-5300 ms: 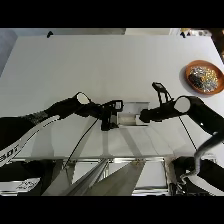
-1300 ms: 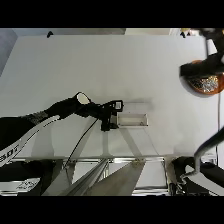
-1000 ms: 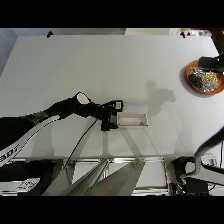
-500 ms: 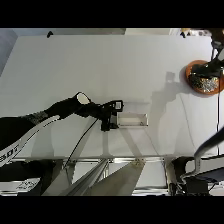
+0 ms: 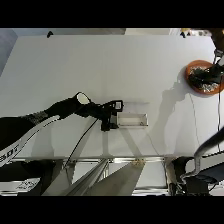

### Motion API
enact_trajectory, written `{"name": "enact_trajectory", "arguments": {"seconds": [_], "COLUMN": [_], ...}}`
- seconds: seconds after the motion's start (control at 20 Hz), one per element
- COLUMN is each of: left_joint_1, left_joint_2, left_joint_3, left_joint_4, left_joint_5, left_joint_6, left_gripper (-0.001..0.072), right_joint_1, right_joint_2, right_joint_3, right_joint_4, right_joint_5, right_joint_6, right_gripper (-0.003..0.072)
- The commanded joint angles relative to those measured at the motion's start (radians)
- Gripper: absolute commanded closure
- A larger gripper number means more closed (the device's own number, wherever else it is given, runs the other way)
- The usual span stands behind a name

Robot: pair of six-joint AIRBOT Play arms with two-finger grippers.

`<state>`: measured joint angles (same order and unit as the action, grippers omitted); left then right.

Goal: Fold the box and place the chain.

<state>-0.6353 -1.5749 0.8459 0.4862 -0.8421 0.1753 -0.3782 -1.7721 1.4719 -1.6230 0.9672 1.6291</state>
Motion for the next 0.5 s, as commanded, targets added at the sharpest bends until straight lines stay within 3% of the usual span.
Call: {"name": "enact_trajectory", "arguments": {"seconds": [0.0, 0.45], "left_joint_1": [0.000, 0.000], "left_joint_2": [0.001, 0.001], "left_joint_3": [0.000, 0.000], "left_joint_4": [0.000, 0.000], "left_joint_5": [0.000, 0.000], "left_joint_6": [0.000, 0.000], "left_gripper": [0.0497, 0.0497], "right_joint_1": [-0.008, -0.008], "right_joint_2": [-0.003, -0.026], "right_joint_3": [0.001, 0.001], "right_joint_4": [0.056, 0.056], "right_joint_5": [-0.043, -0.037], "right_joint_6": [-0.023, -0.037], "right_gripper": [0.0466, 0.0522]}}
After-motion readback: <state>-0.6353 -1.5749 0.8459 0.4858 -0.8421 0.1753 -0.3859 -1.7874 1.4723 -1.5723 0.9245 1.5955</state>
